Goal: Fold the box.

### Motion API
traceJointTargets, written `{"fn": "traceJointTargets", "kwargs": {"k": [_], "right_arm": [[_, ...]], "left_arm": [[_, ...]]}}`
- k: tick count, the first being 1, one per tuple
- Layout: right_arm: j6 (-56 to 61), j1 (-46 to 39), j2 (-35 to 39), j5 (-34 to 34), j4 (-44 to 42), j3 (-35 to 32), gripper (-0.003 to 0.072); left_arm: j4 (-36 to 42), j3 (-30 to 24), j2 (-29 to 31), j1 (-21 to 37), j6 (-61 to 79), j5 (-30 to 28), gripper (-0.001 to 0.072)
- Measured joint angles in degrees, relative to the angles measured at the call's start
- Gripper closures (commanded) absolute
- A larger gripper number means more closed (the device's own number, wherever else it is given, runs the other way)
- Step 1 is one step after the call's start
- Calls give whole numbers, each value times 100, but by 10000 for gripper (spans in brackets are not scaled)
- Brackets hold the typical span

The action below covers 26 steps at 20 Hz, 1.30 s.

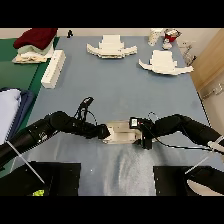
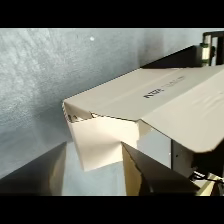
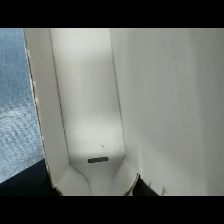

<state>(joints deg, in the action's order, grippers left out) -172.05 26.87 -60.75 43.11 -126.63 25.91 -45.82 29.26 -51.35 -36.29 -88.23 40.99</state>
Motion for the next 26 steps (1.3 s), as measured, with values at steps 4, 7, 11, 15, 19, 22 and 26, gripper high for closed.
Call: {"fn": "traceJointTargets", "kwargs": {"k": [4, 7, 11, 15, 19, 22, 26], "right_arm": [[2, 0, 0, 0, -2, 0, 204], [2, 0, 0, -2, -2, 0, 204], [2, 0, 0, 0, -2, 0, 204], [2, 0, 0, 0, -2, 0, 204], [0, 0, 0, 0, -2, 0, 204], [0, 0, 0, 0, 0, 0, 205], [2, 0, 0, 0, -2, 0, 205]], "left_arm": [[-778, 354, -247, -426, -909, 7, 250], [-1419, 691, -452, -761, -1683, 61, 249], [-1921, 1143, -918, -1172, -2406, 341, 250], [-2693, 1670, -1379, -1506, -3331, 901, 258], [-3191, 2074, -1711, -1749, -4026, 1303, 259], [-3342, 2299, -2024, -1921, -4354, 1436, 259], [-3495, 2664, -2422, -2041, -4577, 1751, 259]]}}
